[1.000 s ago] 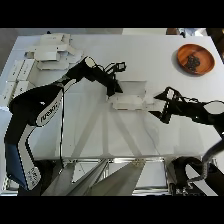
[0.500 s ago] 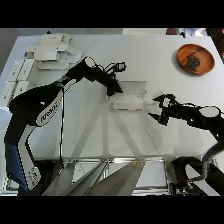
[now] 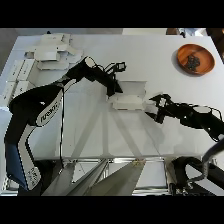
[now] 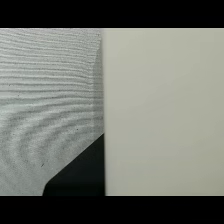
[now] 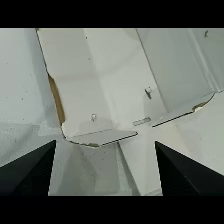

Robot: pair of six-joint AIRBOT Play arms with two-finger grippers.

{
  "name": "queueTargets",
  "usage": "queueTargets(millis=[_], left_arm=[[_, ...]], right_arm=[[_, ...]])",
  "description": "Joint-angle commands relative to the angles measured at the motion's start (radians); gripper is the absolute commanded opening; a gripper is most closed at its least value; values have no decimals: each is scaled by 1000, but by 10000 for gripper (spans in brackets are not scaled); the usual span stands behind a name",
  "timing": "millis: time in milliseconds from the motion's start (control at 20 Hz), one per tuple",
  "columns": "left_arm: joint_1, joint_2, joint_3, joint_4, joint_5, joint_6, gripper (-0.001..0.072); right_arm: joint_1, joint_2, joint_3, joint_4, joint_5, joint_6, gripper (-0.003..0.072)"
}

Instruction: Fold the box and place the chain.

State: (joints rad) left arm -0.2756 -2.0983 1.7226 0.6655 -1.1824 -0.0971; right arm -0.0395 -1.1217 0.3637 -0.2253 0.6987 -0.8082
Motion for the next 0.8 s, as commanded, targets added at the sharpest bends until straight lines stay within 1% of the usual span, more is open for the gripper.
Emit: queueTargets(millis=[0,200,450,650,750], left_arm=[[0,-1,0,0,0,0,19],[0,-1,0,0,0,0,19],[0,-1,0,0,0,0,19],[0,-1,0,0,0,0,19],[0,-1,0,0,0,0,19]], right_arm=[[1,-54,0,138,-4,-136,693],[1,-90,0,171,-2,-189,693],[1,-90,0,293,2,-249,693],[1,-90,14,313,2,-229,693],[1,-91,34,310,1,-155,693]])
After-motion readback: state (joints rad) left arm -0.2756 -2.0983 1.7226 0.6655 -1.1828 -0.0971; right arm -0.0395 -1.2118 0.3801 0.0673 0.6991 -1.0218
